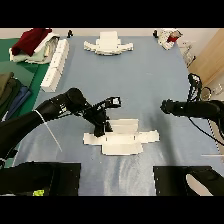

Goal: Fold the box.

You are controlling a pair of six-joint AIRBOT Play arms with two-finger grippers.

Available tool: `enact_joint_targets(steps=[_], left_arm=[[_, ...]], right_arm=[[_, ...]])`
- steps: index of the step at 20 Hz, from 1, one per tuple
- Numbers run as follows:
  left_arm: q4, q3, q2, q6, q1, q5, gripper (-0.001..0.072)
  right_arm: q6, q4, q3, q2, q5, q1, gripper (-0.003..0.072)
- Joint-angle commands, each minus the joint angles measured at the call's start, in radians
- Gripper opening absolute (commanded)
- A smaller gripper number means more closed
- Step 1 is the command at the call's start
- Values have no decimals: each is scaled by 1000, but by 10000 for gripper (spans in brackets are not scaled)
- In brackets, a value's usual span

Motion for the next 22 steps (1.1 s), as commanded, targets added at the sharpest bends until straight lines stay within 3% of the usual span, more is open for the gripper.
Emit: enact_joint_targets(steps=[1, 2, 4, 11, 13, 17, 22], left_arm=[[5, 2, 18, 5, 31, -14, 12], [5, 2, 18, 5, 38, -18, 12], [1, 2, 17, 5, 36, -19, 13], [-18, 2, -3, 9, 25, -18, 13], [-19, 2, -6, 8, 25, -12, 13], [-18, 2, -5, 5, 25, -12, 13], [-18, 2, -5, 5, 25, -12, 13]], right_arm=[[-2, 25, 1, 0, -40, 1, 282], [-5, 39, 1, 0, -62, 1, 271], [-19, 51, 1, 0, -114, 2, 74], [-32, 50, 1, 0, -142, 2, 74], [-32, 51, 1, 0, -161, 2, 10], [-118, 127, 2, 3, -259, 21, 6], [-143, 119, 0, 51, -434, 283, 3]])
